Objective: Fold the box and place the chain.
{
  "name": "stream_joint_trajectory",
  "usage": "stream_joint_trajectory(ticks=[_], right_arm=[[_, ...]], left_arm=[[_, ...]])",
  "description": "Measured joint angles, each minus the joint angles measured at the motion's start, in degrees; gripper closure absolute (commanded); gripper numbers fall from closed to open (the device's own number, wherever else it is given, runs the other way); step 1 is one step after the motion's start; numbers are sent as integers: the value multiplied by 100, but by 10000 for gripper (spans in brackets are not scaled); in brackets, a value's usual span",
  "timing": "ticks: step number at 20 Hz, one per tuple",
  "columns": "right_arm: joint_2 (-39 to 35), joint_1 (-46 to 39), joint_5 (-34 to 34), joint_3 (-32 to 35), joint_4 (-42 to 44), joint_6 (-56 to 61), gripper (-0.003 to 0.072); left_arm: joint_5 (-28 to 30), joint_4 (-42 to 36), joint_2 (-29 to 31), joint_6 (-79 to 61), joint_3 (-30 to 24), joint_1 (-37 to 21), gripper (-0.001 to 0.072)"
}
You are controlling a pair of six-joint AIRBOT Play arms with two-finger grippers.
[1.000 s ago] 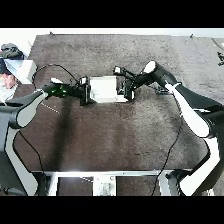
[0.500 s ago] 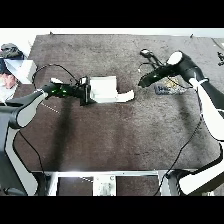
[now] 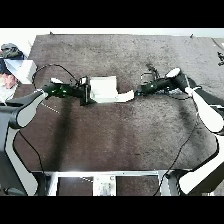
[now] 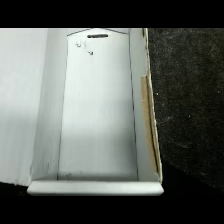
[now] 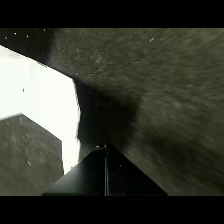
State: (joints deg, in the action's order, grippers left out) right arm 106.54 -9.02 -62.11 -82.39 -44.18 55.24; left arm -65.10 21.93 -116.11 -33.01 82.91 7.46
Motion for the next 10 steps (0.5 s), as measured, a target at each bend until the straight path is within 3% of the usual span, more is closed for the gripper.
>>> stream_joint_trajectory(ticks=[6,7,8,10], right_arm=[[212,313,-114,103,970,-363,698],[175,332,-125,105,1128,-426,621],[136,343,-131,109,1257,-468,481],[70,365,-149,114,1394,-538,447]], left_arm=[[0,-2,0,0,0,0,504],[0,-2,0,0,0,0,504],[0,-2,0,0,0,0,505],[0,0,0,0,0,0,505]])
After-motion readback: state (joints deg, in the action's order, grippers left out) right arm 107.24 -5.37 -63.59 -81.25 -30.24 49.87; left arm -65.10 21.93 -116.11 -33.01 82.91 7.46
